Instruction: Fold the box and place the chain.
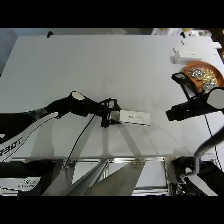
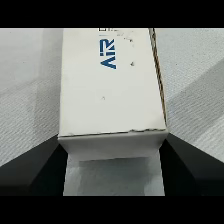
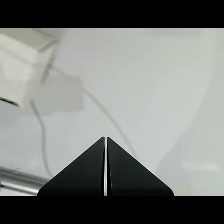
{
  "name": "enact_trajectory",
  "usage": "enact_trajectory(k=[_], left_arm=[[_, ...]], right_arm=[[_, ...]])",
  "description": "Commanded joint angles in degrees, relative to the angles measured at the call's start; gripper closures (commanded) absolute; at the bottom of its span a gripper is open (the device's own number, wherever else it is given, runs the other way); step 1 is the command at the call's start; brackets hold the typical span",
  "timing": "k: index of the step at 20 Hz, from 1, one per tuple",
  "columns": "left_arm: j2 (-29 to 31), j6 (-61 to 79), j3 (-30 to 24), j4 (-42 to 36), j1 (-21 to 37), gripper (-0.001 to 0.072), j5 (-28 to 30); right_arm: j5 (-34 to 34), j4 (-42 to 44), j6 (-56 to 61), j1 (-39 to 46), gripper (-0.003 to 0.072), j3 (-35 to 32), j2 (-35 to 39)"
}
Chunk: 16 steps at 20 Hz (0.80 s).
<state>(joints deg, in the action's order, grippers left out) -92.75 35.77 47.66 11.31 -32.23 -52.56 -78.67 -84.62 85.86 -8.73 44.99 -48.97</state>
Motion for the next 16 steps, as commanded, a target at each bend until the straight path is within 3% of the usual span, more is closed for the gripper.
enact_trajectory(k=[1,9,11,16], left_arm=[[0.00,0.02,-0.02,0.02,0.00,0.0606,0.02],[-0.02,0.17,-0.02,-0.35,0.00,0.0608,-2.01],[0.24,1.49,-0.02,-1.25,0.26,0.0701,-1.64],[8.11,-4.04,-0.02,-0.13,6.01,0.0705,-1.68]], right_arm=[[-7.82,-2.12,7.23,3.50,0.0670,0.07,0.15],[-9.16,-1.88,7.28,3.50,0.0670,0.07,0.15],[-9.16,-1.88,7.28,3.50,0.0670,0.07,0.15],[-9.14,-1.88,7.28,3.50,0.0670,0.07,0.15]])
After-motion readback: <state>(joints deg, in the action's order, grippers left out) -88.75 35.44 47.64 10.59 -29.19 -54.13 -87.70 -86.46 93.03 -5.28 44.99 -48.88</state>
